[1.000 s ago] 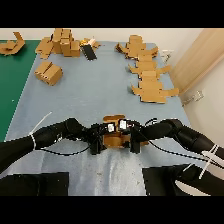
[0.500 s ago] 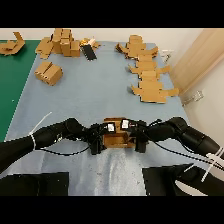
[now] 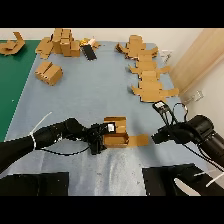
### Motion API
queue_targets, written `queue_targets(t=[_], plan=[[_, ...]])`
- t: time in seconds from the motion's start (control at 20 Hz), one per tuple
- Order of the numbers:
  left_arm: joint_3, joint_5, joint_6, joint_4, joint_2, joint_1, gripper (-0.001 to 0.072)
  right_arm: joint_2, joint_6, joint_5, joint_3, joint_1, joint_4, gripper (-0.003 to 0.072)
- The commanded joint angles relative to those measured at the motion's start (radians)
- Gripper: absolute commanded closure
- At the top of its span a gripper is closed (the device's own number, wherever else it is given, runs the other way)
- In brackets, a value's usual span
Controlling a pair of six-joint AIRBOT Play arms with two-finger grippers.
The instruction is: Fold the box.
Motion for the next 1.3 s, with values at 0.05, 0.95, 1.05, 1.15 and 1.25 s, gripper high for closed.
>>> queue_targets(t=[0.05, 0.95, 1.05, 1.15, 1.25], plan=[[0.0, 0.0, 0.0, 0.001, -0.001, 0.0, 0.03, -0.001, 0.036, 0.095, -0.087, -0.155, 0.342, 0.0682], [0.0, 0.0, 0.0, 0.001, -0.001, 0.0, 0.03, -0.147, -0.254, 0.295, -0.142, -0.137, 0.818, 0.0682], [0.0, 0.0, 0.0, 0.001, -0.001, 0.0, 0.03, -0.112, -0.254, 0.292, -0.129, -0.118, 0.832, 0.0681], [0.0, 0.0, 0.0, 0.001, -0.001, 0.0, 0.03, -0.089, -0.254, 0.284, -0.126, -0.118, 0.838, 0.0576], [0.0, 0.0, 0.0, 0.001, -0.001, 0.0, 0.03, -0.084, -0.254, 0.262, -0.126, -0.118, 0.838, 0.0561]])
